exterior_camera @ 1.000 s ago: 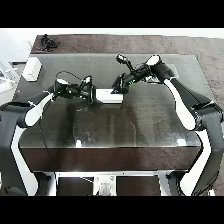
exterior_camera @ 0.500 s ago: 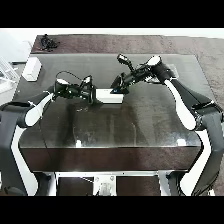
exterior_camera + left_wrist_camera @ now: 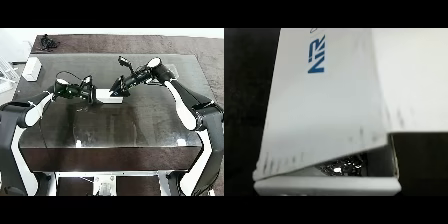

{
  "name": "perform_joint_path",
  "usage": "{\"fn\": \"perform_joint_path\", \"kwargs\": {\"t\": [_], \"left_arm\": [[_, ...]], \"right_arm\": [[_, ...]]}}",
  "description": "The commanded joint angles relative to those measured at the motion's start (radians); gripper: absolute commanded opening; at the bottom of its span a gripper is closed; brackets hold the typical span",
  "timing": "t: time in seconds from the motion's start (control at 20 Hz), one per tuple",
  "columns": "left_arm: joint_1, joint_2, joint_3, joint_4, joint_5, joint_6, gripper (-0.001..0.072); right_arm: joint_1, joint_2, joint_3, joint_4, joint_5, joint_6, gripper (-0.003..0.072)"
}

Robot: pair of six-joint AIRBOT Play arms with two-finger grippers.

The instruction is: Fold the box and place the chain.

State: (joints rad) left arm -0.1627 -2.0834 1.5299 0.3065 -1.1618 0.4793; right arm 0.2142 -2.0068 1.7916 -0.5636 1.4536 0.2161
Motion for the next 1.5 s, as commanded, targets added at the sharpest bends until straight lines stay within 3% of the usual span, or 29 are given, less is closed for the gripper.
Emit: {"fn": "perform_joint_path", "kwargs": {"t": [0.0,0.35,0.6,0.9,1.05,1.25,1.45], "left_arm": [[0.001,0.001,0.000,0.000,0.000,0.000,0.0290],[0.001,0.001,0.000,0.000,0.000,0.000,0.0290],[0.001,0.001,0.000,0.000,0.000,0.000,0.0290],[0.001,0.001,0.000,0.000,0.000,0.000,0.0290],[0.001,0.001,0.000,0.000,0.000,0.000,0.0290],[0.001,0.001,0.000,0.000,0.000,0.000,0.0290],[0.001,0.001,0.000,0.000,0.000,0.000,0.0290]], "right_arm": [[0.003,0.001,-0.044,0.003,-0.086,-0.060,0.0406],[0.009,0.002,-0.056,0.023,-0.127,-0.130,0.0376],[0.021,0.021,-0.056,0.048,-0.122,-0.203,0.0301],[0.033,0.055,-0.067,0.057,-0.099,-0.221,0.0277],[0.021,0.122,-0.140,0.062,-0.103,-0.229,0.0276],[-0.031,0.193,-0.277,0.111,-0.214,-0.301,0.0276],[-0.009,0.172,-0.290,0.112,-0.287,-0.334,0.0280]]}}
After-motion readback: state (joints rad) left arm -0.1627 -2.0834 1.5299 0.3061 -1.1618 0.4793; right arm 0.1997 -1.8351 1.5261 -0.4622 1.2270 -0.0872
